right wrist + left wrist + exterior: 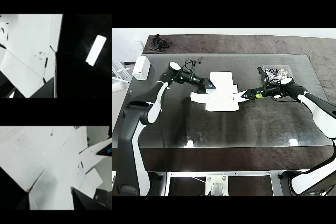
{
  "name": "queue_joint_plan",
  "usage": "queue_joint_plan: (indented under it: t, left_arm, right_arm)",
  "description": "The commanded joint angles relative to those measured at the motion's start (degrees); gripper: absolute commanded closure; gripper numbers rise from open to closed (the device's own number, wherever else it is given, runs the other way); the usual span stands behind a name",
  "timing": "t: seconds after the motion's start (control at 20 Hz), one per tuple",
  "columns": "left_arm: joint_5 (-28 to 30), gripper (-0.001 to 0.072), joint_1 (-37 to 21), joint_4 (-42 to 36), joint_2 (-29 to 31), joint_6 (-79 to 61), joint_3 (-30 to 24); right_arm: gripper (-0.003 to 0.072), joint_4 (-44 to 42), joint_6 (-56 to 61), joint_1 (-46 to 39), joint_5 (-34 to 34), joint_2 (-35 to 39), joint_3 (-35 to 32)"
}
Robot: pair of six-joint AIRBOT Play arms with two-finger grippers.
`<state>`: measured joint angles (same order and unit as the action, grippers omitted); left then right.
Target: Fold the box and place the chain.
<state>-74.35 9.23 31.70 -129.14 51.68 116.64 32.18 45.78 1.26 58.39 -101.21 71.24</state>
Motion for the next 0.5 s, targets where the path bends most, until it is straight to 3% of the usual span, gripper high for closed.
queue_joint_plan:
  t: [0.0,0.1,0.15,0.45]
  left_arm:
    - [0.3,0.0172,0.5,-0.2,0.0,-0.7,0.0]
    - [0.1,0.0182,0.4,-0.2,0.0,-0.7,0.0]
    - [0.0,0.024,0.4,-0.2,0.0,-0.7,0.0]
    - [-0.7,0.0241,0.2,-0.2,0.0,-1.7,0.0]
  right_arm:
    - [0.0683,0.0,0.0,0.0,0.0,0.0,0.1]
    - [0.0683,0.0,0.0,0.0,0.0,0.0,0.0]
    - [0.0683,0.0,0.0,0.0,0.0,0.0,0.0]
    - [0.0683,0.0,0.0,0.0,0.0,0.0,0.0]
